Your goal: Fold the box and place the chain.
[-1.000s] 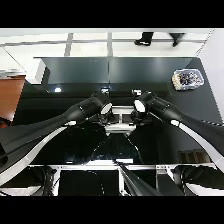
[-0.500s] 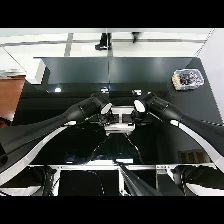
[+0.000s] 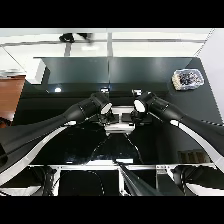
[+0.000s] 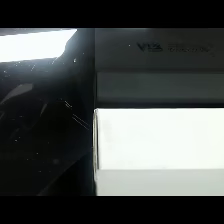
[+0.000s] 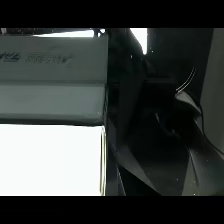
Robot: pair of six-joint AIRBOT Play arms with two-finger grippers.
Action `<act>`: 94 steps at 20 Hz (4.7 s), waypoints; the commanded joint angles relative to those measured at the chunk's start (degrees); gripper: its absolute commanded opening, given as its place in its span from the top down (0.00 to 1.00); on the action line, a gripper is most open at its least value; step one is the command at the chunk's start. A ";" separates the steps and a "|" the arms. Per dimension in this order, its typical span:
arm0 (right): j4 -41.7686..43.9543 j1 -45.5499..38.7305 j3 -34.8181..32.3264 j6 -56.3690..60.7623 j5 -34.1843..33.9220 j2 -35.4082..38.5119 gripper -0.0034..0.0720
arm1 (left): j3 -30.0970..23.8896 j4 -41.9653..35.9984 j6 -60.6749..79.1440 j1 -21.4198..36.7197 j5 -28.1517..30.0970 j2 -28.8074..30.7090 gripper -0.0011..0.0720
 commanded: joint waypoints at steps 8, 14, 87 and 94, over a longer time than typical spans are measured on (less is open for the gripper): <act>-0.42 -0.07 0.04 -1.20 -2.36 -0.52 0.94 | 0.07 0.04 0.00 0.07 0.22 0.02 0.95; -1.97 -0.11 0.04 -12.61 -0.98 3.58 0.44 | 0.07 0.00 -0.02 0.07 0.42 0.02 0.95; 32.22 -33.33 35.08 -54.99 32.74 20.13 0.95 | 0.07 0.00 1.88 0.07 1.60 0.02 0.95; 34.16 -29.42 32.54 -55.65 31.91 20.13 0.95 | 0.07 0.02 1.90 0.07 1.60 0.02 0.95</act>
